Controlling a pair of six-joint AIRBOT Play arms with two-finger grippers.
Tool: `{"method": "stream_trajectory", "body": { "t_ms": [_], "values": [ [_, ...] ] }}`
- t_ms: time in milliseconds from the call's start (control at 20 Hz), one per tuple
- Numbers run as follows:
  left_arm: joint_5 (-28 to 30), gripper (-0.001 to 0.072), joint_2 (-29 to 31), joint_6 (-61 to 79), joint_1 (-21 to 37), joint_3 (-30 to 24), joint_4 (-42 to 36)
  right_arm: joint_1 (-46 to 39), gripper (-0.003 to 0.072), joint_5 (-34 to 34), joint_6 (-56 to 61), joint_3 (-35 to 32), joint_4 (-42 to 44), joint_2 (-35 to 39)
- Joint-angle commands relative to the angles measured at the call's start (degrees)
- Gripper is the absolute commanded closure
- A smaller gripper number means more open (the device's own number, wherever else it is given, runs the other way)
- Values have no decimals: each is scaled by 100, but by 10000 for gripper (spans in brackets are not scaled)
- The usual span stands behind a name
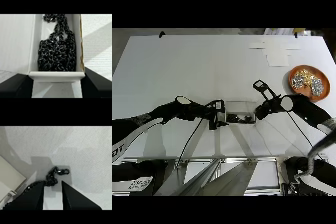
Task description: Fold the box and place the chain.
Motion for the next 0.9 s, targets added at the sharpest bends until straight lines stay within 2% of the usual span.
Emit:
{"method": "stream_trajectory", "body": {
  "t_ms": [0,300,350,400,450,500,650,850],
  "values": [
    [0,501,2,0,2,4,2,7,473,-22,17,-4,-22,-74],
    [0,501,2,0,2,4,2,7,487,-103,15,-4,63,-356],
    [0,501,2,-2,2,4,2,7,545,-101,15,-4,63,-356],
    [0,501,2,0,2,4,2,7,557,-98,15,-4,63,-356],
    [0,501,2,0,2,4,2,7,640,-72,15,-4,63,-354],
    [0,501,2,0,2,4,2,7,677,-20,13,-4,63,-348],
    [0,501,2,-2,2,4,2,7,678,190,11,-2,13,-162],
    [0,501,2,0,2,4,2,7,678,514,17,-2,11,699]
  ]
}}
